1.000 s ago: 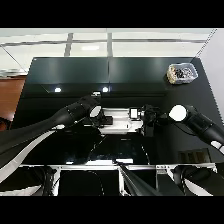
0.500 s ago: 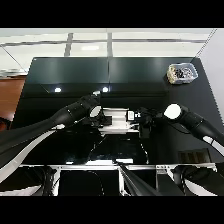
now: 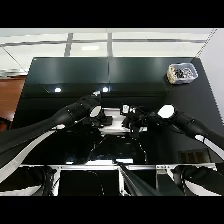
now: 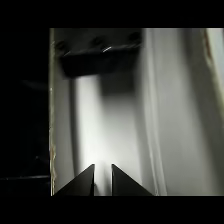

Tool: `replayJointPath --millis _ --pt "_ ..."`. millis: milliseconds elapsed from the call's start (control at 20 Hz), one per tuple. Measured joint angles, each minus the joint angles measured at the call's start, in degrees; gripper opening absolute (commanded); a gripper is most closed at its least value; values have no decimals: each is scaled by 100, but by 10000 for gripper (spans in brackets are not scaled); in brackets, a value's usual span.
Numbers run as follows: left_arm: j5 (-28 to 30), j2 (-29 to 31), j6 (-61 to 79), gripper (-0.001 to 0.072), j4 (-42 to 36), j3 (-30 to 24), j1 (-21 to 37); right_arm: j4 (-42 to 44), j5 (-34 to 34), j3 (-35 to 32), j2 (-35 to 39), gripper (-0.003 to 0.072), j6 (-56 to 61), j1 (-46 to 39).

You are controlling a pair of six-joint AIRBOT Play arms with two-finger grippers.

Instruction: Fold the box and place the chain.

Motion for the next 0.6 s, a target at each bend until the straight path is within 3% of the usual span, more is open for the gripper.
replayJointPath --millis 50,150,500,550,600 --pt "0 0 2 31 11 -2 0 -17 37 -7 -9 132 9 0" --pt "-7 0 0 31 15 -2 0 -2 2 -4 -24 383 55 -44" --pt "-13 0 -22 31 24 0 4 -367 525 37 588 384 391 -472" --pt "-13 0 -20 31 28 0 4 -577 645 42 737 460 542 -588" --pt "-13 0 -17 31 28 0 4 -787 776 42 837 715 704 -691"
